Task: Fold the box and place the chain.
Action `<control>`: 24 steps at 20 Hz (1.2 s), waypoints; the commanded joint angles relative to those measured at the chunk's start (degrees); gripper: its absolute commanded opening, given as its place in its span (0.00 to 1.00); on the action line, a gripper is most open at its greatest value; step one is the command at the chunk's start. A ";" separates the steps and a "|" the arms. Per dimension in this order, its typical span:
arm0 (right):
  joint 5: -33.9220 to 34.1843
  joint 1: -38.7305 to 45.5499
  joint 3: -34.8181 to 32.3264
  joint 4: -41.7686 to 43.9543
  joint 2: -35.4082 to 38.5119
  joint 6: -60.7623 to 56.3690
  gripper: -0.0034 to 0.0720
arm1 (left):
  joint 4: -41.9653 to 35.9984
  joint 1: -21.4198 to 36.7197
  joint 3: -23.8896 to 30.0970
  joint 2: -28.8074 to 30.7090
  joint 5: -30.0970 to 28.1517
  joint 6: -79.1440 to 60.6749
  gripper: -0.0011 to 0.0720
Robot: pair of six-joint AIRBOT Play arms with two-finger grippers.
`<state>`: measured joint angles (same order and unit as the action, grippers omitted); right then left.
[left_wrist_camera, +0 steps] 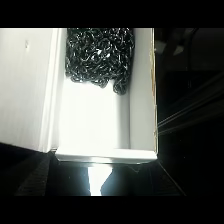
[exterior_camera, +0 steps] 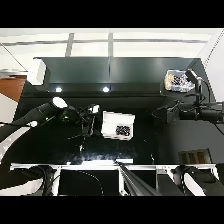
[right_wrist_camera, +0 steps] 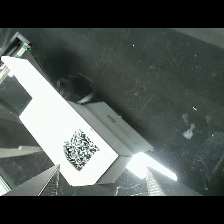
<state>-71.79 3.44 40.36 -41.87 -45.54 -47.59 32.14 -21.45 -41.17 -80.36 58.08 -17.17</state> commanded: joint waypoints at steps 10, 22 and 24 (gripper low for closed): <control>0.02 0.00 0.04 0.02 0.02 -0.04 0.85 | 1.57 -1.81 -0.04 0.00 -1.31 0.90 0.97; 21.68 -11.89 0.11 5.31 -3.28 -7.78 0.87 | 2.99 -3.06 -0.07 0.00 -3.34 2.43 0.70; 28.17 -16.98 0.35 6.71 -6.86 -7.72 0.99 | 3.19 -3.15 -0.07 0.00 -3.48 2.56 0.70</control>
